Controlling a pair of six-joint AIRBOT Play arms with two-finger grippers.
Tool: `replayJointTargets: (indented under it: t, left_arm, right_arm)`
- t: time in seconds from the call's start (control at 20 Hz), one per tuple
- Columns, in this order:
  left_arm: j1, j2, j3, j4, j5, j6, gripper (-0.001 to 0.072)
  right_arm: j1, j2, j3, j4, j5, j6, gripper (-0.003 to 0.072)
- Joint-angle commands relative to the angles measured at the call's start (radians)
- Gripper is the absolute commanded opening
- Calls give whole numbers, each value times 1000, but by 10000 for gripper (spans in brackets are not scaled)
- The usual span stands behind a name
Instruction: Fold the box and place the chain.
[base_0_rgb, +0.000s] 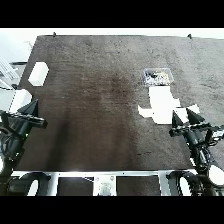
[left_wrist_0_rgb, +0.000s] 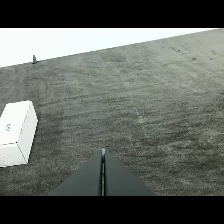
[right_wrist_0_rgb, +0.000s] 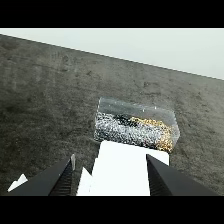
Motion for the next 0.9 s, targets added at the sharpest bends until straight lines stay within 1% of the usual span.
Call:
replayJointTargets:
  t: [0.0, 0.1, 0.2, 0.25, 0.3, 0.35, 0.45, 0.5, 0.6, 0.7, 0.75, 0.85]
  left_arm:
    - [1, 1, 0, 0, 0, 0, 22]
    - [1, 1, 0, 0, 0, 0, 22]
    - [1, 1, 0, 0, 0, 0, 23]
    - [1, 1, 0, 0, 0, 0, 22]
    - [1, 1, 0, 0, 0, 0, 23]
    - [1, 1, 0, 0, 0, 0, 22]
    - [1, 1, 0, 0, 0, 0, 22]
    - [1, 1, 0, 0, 0, 0, 22]
    - [1, 1, 0, 0, 0, 0, 22]
    - [1, 1, 0, 0, 0, 0, 22]
    - [1, 1, 0, 0, 0, 0, 22]
    - [1, 1, 0, 0, 0, 0, 22]
  right_arm:
    - [0, 0, 0, 0, 0, 3, 535]
    - [0, 0, 0, 1, 0, 4, 535]
    - [0, 0, 2, 46, 0, 23, 532]
    - [-1, 0, 16, 48, -7, 22, 469]
    - [-1, 0, 36, 48, -27, 23, 449]
    - [-1, -3, 62, 48, -61, 23, 449]
    - [-4, -52, 124, 49, -165, 23, 449]
    - [-12, -109, 164, 48, -203, 23, 449]
    - [-55, -279, 259, 48, -219, 22, 449]
    - [-124, -505, 372, 49, -195, 23, 451]
    - [-169, -623, 431, 48, -141, 29, 452]
    - [-291, -879, 563, 39, 84, 88, 451]
